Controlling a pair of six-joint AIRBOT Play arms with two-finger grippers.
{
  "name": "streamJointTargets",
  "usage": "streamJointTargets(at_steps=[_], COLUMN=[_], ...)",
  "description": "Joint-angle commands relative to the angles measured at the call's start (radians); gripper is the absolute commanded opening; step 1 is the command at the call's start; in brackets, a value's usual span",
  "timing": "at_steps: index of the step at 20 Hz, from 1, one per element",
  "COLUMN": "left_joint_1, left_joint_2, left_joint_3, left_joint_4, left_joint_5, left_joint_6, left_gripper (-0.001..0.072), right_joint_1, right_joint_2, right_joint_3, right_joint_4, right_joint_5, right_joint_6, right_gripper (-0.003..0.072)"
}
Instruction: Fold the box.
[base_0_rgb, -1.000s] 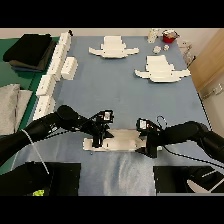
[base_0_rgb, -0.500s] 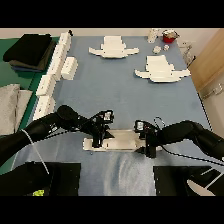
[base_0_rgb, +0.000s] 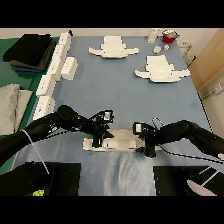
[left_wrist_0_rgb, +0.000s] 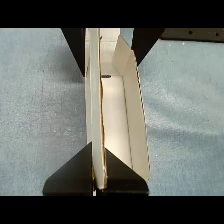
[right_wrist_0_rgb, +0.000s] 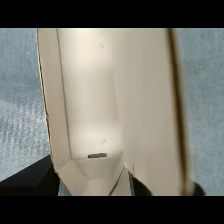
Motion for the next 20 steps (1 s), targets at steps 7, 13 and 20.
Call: streamJointTargets(at_steps=[7, 13, 20], left_joint_1=[0.001, 0.001, 0.001], left_joint_2=[0.000, 0.000, 0.000], left_joint_3=[0.001, 0.001, 0.001], left_joint_4=[0.000, 0.000, 0.000], left_joint_5=[-0.001, -0.001, -0.001], left_joint_6=[0.000, 0.000, 0.000], left_gripper=[0.0015, 0.0015, 0.0015], right_joint_1=[0.001, 0.031, 0.032], right_joint_2=[-0.019, -0.019, -0.020], right_joint_3=[-0.001, -0.015, -0.019], right_joint_4=[0.000, -0.005, -0.007], right_joint_5=[0.009, 0.023, 0.049], right_joint_6=[-0.009, -0.013, -0.013], right_gripper=[0.0699, 0.0699, 0.0646])
